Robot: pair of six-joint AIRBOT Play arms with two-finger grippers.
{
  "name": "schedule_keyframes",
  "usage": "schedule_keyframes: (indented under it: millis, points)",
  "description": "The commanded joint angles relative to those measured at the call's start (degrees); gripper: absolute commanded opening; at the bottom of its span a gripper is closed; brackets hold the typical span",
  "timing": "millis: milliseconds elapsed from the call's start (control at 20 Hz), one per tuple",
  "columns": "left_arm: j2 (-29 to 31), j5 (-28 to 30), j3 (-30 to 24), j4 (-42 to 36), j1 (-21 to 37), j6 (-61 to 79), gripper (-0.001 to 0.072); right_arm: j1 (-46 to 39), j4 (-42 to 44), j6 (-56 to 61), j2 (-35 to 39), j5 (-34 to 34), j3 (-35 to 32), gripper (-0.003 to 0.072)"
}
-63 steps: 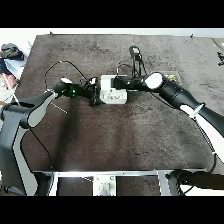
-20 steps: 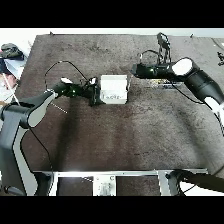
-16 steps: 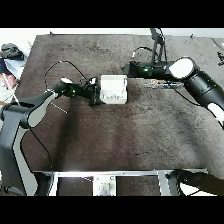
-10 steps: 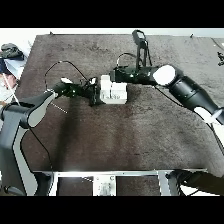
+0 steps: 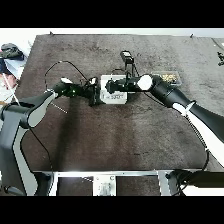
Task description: Fold the box and place the chain.
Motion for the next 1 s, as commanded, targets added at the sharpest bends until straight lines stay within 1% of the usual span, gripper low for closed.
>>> schedule_keyframes:
  millis: [0, 100, 200, 250, 350, 400, 450, 600, 750, 950]
  points:
    - [0.0, 0.0, 0.0, 0.0, 0.0, 0.0, 0.0206, -3.5, -6.7, 0.5, 0.2, 2.3, -0.2, 0.0479]
    - [0.0, 0.0, 0.0, 0.0, 0.0, 0.0, 0.0206, -8.5, -10.2, 4.3, 2.1, 2.8, -2.9, 0.0478]
    - [0.0, 0.0, 0.0, 0.0, 0.0, 0.0, 0.0206, -14.5, -11.6, 7.7, 3.7, -0.2, -8.2, 0.0477]
    - [0.0, 0.0, 0.0, 0.0, 0.0, 0.0, 0.0206, -17.4, -11.6, 9.5, 3.9, -1.8, -10.5, 0.0455]
    - [0.0, 0.0, 0.0, 0.0, 0.0, 0.0, 0.0206, -22.2, -10.6, 10.4, 3.5, -5.2, -14.1, 0.0313]
    - [0.0, 0.0, 0.0, 0.0, 0.0, 0.0, 0.0206, -23.5, -10.0, 10.2, 2.8, -5.8, -14.5, 0.0315]
    - [0.0, 0.0, 0.0, 0.0, 0.0, 0.0, 0.0206, -24.5, -9.6, 10.2, 2.0, -6.5, -14.5, 0.0316]
    - [0.0, 0.0, 0.0, 0.0, 0.0, 0.0, 0.0206, -26.7, -6.0, 10.2, -1.2, -12.9, -14.1, 0.0316]
    - [0.0, 0.0, 0.0, 0.0, 0.0, 0.0, 0.0206, -27.5, -1.8, 10.2, -5.1, -16.0, -12.3, 0.0316]
    - [0.0, 0.0, 0.0, 0.0, 0.0, 0.0, 0.0205, -26.4, 0.6, 10.2, -11.1, -15.3, -6.6, 0.0313]
